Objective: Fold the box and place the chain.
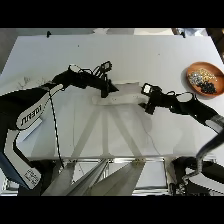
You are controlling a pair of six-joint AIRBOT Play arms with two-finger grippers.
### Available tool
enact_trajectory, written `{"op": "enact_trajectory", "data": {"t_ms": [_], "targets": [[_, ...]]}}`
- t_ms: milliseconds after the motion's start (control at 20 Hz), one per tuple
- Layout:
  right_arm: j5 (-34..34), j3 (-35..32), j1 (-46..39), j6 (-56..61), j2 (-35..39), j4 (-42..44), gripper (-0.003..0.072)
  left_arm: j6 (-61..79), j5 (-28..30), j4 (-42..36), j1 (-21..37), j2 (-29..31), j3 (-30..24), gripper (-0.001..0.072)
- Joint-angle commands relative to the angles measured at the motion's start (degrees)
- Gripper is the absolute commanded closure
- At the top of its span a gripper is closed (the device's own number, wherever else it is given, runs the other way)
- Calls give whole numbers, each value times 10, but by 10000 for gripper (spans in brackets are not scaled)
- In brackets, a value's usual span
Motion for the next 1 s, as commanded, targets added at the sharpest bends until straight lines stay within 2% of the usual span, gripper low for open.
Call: {"op": "enact_trajectory", "data": {"t_ms": [0,150,300,500,650,950], "targets": [[-58,6,3,14,2,10,97,0,0,0,0,0,0,698],[-52,22,3,8,2,10,97,0,0,0,0,0,0,698],[-16,29,-1,-59,-7,11,97,0,0,0,0,0,0,698],[-10,30,-2,-82,-14,11,97,0,0,0,0,0,0,698],[64,47,-31,-87,-14,12,97,0,0,0,0,0,0,698],[96,73,-51,-86,-30,28,97,0,0,0,0,0,0,698]]}}
